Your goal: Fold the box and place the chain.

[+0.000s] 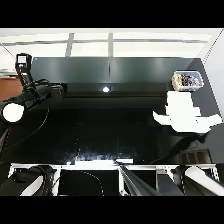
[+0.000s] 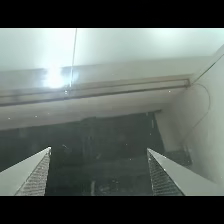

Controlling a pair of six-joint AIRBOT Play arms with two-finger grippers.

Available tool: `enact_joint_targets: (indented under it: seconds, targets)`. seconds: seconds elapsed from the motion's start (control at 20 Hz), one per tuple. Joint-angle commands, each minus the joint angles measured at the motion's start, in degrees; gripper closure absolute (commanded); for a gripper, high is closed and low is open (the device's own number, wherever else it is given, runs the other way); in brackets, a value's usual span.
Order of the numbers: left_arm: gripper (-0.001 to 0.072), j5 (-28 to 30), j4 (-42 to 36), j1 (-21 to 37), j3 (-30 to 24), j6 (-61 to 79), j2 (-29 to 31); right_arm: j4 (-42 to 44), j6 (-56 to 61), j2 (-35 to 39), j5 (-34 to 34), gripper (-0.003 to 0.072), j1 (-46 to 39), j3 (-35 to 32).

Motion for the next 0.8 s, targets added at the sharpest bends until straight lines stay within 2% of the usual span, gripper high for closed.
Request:
enact_joint_targets:
  seconds: [0.0, 0.05, 0.15, 0.25, 0.45, 0.65, 0.7, 0.75]
  targets:
    - [0.0008, -0.4, -1.4, 0.0, 0.0, 0.0, -1.4, 29.1, -22.8, -11.6, 20.0, -0.002, -14.9, 3.3]
    - [0.0008, -0.4, -1.9, -0.2, 0.0, 0.0, -1.8, 31.0, -26.4, -14.9, 26.0, -0.0021, -15.3, 4.2]
    - [0.0008, -0.4, -2.2, -0.6, 0.0, 0.0, -2.5, 30.4, -28.9, -20.3, 31.9, -0.0021, -13.8, 6.5]
    - [0.0008, -1.0, -2.2, -1.5, 0.0, 0.0, -2.6, 28.5, -32.4, -23.8, 34.8, -0.0021, -10.5, 8.7]
    - [0.0008, -3.1, -1.8, -3.5, 0.0, 0.2, -2.6, 18.3, -33.5, -30.0, 40.6, -0.0021, -1.7, 14.0]
    - [0.0008, -2.9, -0.7, -3.5, 0.0, 0.2, -2.6, 17.1, -34.2, -33.1, 42.2, -0.0019, 3.4, 16.1]
    - [0.0008, -2.9, -0.7, -3.5, 0.0, 0.2, -2.6, 17.3, -34.7, -33.1, 41.9, 0.0067, 3.7, 16.1]
    - [0.0008, -2.9, -0.7, -3.5, 0.0, 0.2, -2.6, 17.8, -34.7, -33.1, 41.8, 0.0255, 3.8, 16.1]
